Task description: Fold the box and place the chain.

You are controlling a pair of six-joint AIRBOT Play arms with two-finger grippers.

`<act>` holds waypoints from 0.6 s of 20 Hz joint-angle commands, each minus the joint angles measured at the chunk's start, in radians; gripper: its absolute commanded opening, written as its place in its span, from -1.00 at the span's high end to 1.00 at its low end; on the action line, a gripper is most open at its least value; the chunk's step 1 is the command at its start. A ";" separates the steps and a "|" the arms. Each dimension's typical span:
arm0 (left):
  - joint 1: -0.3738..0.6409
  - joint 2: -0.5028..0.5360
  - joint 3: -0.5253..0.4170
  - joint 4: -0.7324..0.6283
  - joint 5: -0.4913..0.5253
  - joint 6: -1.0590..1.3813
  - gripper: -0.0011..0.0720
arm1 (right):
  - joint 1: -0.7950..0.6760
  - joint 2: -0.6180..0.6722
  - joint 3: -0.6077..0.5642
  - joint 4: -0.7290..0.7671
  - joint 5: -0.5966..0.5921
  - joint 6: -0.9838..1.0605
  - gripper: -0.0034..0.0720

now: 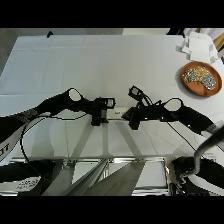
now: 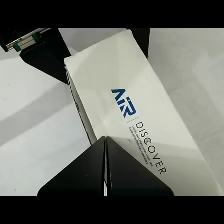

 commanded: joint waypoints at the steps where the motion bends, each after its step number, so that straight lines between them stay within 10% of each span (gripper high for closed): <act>1: 0.000 0.000 0.000 0.000 0.000 -0.001 0.95 | 0.000 -0.006 -0.003 -0.079 0.002 0.051 0.87; 12: 0.000 0.000 0.000 0.000 0.000 -0.001 0.95 | 0.026 0.043 0.018 -0.142 -0.105 0.097 0.87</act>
